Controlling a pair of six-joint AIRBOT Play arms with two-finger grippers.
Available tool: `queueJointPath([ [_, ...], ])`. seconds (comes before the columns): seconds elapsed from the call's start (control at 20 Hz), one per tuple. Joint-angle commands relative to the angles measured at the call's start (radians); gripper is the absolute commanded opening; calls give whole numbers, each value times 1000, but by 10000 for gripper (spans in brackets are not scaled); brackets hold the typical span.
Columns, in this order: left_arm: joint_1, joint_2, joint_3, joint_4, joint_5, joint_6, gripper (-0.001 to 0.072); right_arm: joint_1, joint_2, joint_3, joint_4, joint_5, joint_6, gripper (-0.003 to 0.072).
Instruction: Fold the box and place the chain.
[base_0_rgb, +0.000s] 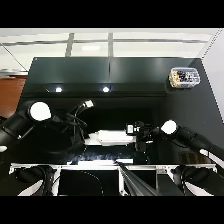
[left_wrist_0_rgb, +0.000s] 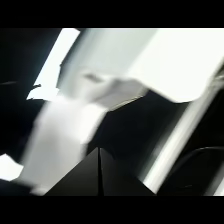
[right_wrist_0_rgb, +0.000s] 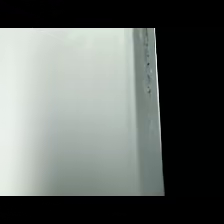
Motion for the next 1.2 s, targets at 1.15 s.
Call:
queueJointPath([
  [1.15,-270,-99,-282,-824,933,490,30,1,-1,0,0,0,0,469],
])
